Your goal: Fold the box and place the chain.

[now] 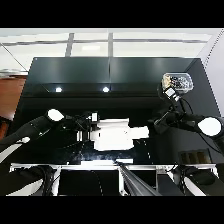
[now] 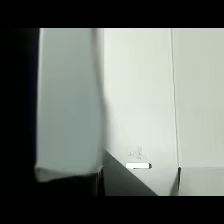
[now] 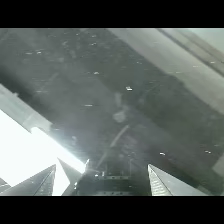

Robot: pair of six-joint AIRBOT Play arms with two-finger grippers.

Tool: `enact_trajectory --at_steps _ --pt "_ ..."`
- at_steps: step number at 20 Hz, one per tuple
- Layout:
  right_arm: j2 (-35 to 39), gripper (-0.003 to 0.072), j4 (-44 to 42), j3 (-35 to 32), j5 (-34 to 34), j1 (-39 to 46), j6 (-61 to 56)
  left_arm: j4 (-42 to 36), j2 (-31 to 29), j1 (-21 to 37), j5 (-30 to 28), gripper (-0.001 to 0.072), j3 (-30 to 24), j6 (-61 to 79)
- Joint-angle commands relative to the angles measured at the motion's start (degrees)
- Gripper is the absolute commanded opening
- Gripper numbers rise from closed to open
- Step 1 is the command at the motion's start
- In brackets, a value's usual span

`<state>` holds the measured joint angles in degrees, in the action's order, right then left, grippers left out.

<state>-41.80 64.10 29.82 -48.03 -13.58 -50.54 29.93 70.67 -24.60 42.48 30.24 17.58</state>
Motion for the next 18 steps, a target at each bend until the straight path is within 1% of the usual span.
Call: enact_trajectory --at_steps 1,4,5,6,8,9,12,14,18 --pt "-1.8 0.0656 -2.1 0.0 -2.3 -2.9 0.0 0.1 0.0 0.0 -0.3 0.0028 0.0 -0.2" --pt "-4.6 0.0658 -2.1 -0.1 -2.7 -8.7 0.0 0.1 0.0 0.0 -0.3 0.0028 0.0 -0.2" --pt "-5.4 0.0709 -2.1 -0.4 -2.1 -10.5 0.1 0.1 0.0 0.0 -0.3 0.0028 0.0 -0.2" --pt "-6.2 0.072 -2.0 -1.0 -1.5 -12.1 0.5 0.1 0.0 0.0 -0.3 0.0028 0.0 -0.2" --pt "-6.8 0.072 0.0 -2.1 -1.1 -14.0 2.7 0.1 0.0 0.0 -0.3 0.0028 0.0 -0.2" --pt "-6.9 0.072 0.7 -2.6 -1.4 -14.6 4.7 0.1 0.0 0.0 -0.3 0.0028 0.0 -0.2" --pt "-6.9 0.072 0.7 -4.0 -4.7 -15.8 17.2 0.1 0.0 0.0 -0.2 0.0028 0.0 -0.2" --pt "-7.0 0.072 0.0 -5.0 -4.9 -16.7 22.9 0.1 0.0 0.0 -0.3 0.0028 0.0 -0.2" --pt "-8.5 0.072 -6.1 -6.6 -3.1 -17.5 29.1 0.1 0.0 0.0 -0.3 0.0028 0.0 -0.2"
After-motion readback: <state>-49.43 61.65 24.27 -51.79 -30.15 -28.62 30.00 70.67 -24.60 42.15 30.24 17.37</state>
